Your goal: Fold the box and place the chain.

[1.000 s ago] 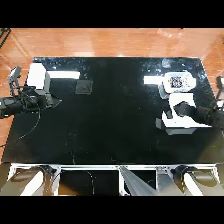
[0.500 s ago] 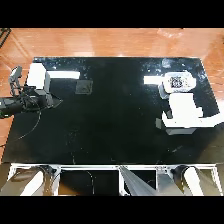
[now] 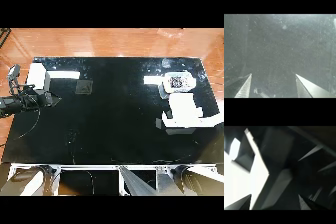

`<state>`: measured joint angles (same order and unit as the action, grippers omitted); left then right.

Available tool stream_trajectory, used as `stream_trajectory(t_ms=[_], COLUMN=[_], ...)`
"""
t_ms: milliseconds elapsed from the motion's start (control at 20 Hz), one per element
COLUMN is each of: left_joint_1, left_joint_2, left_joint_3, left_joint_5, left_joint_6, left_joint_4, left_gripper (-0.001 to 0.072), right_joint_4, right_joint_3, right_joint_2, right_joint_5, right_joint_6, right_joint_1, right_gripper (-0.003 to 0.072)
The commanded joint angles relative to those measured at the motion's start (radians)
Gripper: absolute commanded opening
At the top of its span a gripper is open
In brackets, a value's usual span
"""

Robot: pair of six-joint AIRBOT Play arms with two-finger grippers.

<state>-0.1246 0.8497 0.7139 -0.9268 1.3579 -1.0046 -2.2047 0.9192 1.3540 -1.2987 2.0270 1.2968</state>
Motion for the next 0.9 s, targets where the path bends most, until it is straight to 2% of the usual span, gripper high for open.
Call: stream_trajectory(t_ms=[0, 250, 350, 450, 650, 850], left_joint_1=[-0.001, -0.001, -0.001, -0.001, -0.001, -0.001], left_joint_2=[0.007, 0.017, 0.017, 0.018, 0.022, 0.022], left_joint_3=[0.0, 0.0, 0.0, 0.0, 0.0, 0.0], left_joint_5=[0.026, 0.033, 0.032, 0.032, 0.033, 0.031], left_joint_6=[0.0, 0.003, 0.005, 0.005, 0.005, 0.005], left_joint_4=[0.0, 0.0, 0.0, 0.0, 0.0, 0.0], left_gripper=[0.0641, 0.0641, 0.0641, 0.0641, 0.0641, 0.0641], right_joint_4=[-0.036, -0.012, -0.013, -0.013, 0.053, 0.102], right_joint_3=[0.181, 0.381, 0.447, 0.517, 0.54, 0.54], right_joint_2=[0.245, 0.362, 0.406, 0.469, 0.51, 0.51], right_joint_5=[-0.218, -0.139, -0.178, -0.28, -0.359, -0.329], right_joint_6=[0.087, 0.125, 0.134, 0.14, 0.139, 0.116], right_joint_1=[-0.05, -0.179, -0.207, -0.238, -0.299, -0.32], right_gripper=[0.0701, 0.07, 0.07, 0.07, 0.07, 0.0699])
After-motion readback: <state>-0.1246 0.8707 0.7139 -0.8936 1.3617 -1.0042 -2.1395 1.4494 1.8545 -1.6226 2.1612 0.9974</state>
